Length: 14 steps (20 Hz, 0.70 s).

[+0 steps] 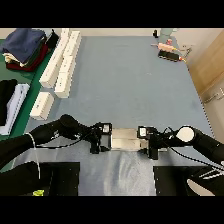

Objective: Fold the box.

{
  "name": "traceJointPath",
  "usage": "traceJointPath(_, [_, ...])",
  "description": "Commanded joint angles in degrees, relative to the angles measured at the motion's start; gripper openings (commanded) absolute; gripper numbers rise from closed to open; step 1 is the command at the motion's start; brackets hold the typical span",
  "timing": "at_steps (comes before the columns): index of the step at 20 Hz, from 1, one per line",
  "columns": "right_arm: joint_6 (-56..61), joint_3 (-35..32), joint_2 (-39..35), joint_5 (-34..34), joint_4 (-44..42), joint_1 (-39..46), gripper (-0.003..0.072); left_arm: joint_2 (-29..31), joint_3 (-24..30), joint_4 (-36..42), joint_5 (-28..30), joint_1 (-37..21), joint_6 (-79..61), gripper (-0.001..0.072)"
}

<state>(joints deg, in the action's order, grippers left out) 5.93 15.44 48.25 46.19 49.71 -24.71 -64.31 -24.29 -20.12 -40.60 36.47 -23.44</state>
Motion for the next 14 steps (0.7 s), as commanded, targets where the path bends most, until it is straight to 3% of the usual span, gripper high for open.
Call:
traceJointPath(1, [0.0, 0.0, 0.0, 0.0, 0.0, 0.0, 0.0471, -0.3, -0.1, 0.5, 1.7, 1.0, 0.8, 0.0686])
traceJointPath(9, [0.0, 0.0, 0.0, 0.0, 0.0, 0.0, 0.0471, -0.3, -0.1, 1.3, 1.8, 3.1, 2.1, 0.0686])
traceJointPath(14, [0.0, 0.0, 0.0, 0.0, 0.0, 0.0, 0.0471, -0.3, -0.1, 1.2, 8.3, 6.5, 5.8, 0.0685])
